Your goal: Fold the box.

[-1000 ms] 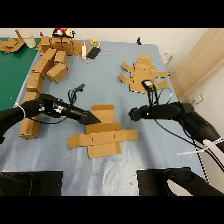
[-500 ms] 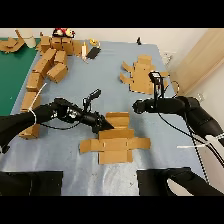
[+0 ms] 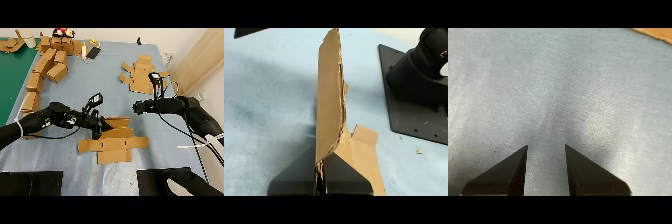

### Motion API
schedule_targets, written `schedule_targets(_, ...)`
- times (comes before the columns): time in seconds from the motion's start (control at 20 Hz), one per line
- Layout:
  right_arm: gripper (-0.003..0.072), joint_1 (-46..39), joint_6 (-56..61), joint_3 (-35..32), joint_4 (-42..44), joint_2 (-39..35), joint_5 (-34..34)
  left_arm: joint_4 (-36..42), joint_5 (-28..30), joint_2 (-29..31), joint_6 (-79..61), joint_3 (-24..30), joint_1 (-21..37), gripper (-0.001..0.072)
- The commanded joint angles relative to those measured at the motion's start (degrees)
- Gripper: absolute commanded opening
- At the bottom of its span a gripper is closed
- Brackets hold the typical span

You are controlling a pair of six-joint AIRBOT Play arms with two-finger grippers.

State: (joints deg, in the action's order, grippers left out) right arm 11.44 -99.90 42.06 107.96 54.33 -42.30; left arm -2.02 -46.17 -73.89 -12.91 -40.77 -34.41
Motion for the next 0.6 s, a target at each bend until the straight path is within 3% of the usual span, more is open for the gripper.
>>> schedule_targets(0.0, 0.0356, -0.04, 0.02, 0.04, 0.02, 0.02, -0.04, 5.29, 4.22, 1.86, -8.98, 3.74, -0.61, 0.0010)
schedule_targets(0.55, 0.0355, -0.04, 0.00, 0.04, -0.20, 0.13, 0.24, 5.66, 3.63, 1.86, -14.62, 7.28, -1.46, 0.0010)
